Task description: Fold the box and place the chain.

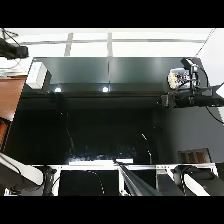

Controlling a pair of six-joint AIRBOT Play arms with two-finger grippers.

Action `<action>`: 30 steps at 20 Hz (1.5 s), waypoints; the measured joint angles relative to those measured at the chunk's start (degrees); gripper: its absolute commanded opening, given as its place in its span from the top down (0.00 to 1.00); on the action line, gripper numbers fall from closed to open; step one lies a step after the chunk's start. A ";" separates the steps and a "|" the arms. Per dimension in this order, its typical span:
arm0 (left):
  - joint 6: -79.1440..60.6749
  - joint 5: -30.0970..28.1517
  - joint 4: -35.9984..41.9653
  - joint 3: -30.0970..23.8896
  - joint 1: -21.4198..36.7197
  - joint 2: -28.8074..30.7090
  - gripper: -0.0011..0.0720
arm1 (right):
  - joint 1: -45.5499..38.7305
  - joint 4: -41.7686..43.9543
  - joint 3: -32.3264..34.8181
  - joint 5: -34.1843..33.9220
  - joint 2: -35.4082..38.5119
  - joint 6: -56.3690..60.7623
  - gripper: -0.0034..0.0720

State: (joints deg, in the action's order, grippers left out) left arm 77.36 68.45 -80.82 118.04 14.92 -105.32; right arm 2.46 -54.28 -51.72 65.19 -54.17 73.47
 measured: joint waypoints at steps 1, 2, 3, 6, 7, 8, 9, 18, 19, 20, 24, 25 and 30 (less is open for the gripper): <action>0.52 0.61 2.84 -3.19 -0.55 4.07 0.95 | 0.00 -0.17 -0.13 0.00 0.00 -0.57 0.93; 0.92 0.90 5.29 -7.04 -1.40 8.35 0.95 | 0.00 -0.57 -0.26 0.02 0.00 -1.22 0.94; 1.11 0.11 7.52 -12.02 -2.73 13.46 0.95 | 0.00 -1.55 -0.28 0.00 0.02 -1.49 0.94; -0.09 -6.69 11.02 -32.68 -9.33 30.23 0.95 | 0.24 -6.82 0.79 -2.75 0.11 0.31 0.94; -0.72 -10.12 11.43 -40.65 -11.98 35.80 0.95 | 0.61 -8.31 1.90 -5.31 0.20 0.68 0.94; -1.07 -13.66 11.43 -49.24 -14.78 41.62 0.95 | 1.05 -9.62 3.30 -8.17 0.31 0.70 0.94; -1.01 -17.84 11.13 -57.00 -17.09 46.82 0.95 | 1.46 -11.39 5.14 -11.80 0.37 0.50 0.94; 0.59 -32.11 9.25 -88.48 -23.52 69.53 0.95 | 2.58 -22.56 12.11 -26.99 0.52 -0.13 0.93; 0.44 -32.39 9.29 -89.09 -23.67 69.99 0.95 | 2.58 -22.71 12.22 -27.19 0.52 -0.13 0.93; 0.44 -32.68 9.31 -89.55 -23.74 70.36 0.95 | 2.58 -23.04 12.31 -27.43 0.52 -0.15 0.93; 0.24 -33.27 9.49 -90.36 -23.87 70.95 0.95 | 2.58 -23.56 12.48 -27.85 0.52 -0.15 0.93; 0.24 -33.29 9.49 -90.42 -23.87 70.97 0.95 | 2.58 -23.67 12.48 -27.98 0.52 -0.17 0.93; 0.22 -33.42 9.51 -90.60 -23.89 71.08 0.94 | 2.58 -23.74 12.48 -28.11 0.52 -0.17 0.93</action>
State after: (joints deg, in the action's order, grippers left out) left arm 77.58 35.03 -71.31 27.44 -8.97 -34.24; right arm 5.04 -78.02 -39.24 37.08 -53.65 73.30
